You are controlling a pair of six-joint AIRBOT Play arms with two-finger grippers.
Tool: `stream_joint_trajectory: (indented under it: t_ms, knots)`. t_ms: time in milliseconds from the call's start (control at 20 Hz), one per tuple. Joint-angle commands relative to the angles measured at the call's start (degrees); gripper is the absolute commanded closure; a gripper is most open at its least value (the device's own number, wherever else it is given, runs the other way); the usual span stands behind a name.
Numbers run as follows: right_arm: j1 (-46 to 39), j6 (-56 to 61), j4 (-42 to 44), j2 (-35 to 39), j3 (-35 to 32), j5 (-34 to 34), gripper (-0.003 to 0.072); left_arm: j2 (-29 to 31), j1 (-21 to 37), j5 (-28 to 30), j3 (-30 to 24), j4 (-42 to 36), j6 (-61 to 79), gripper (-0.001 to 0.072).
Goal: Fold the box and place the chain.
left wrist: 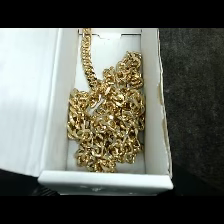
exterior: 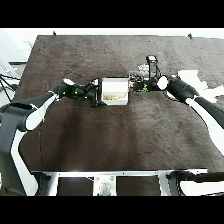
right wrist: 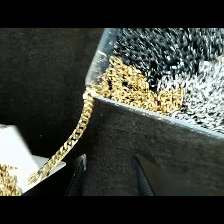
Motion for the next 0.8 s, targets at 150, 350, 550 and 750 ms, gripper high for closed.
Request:
stream_joint_trajectory:
  t_ms: [150,350,550,750]
  knots:
    - [-2.7,-16.5,22.0,-6.6,0.4,-3.2,0.0309,0.0,0.0,0.0,0.0,0.0,0.0,0.0259]
    - [-2.7,-24.4,32.7,-10.0,3.3,-3.1,0.0311,0.0,0.0,0.0,0.0,0.0,0.0,0.0260]
    - [-2.7,-26.0,37.6,-13.2,6.2,-3.1,0.0340,0.0,0.0,0.0,0.0,0.0,0.0,0.0259]
    - [-2.9,-26.9,37.9,-14.1,6.8,-3.1,0.0678,0.0,0.0,0.0,0.0,0.0,0.0,0.0260]
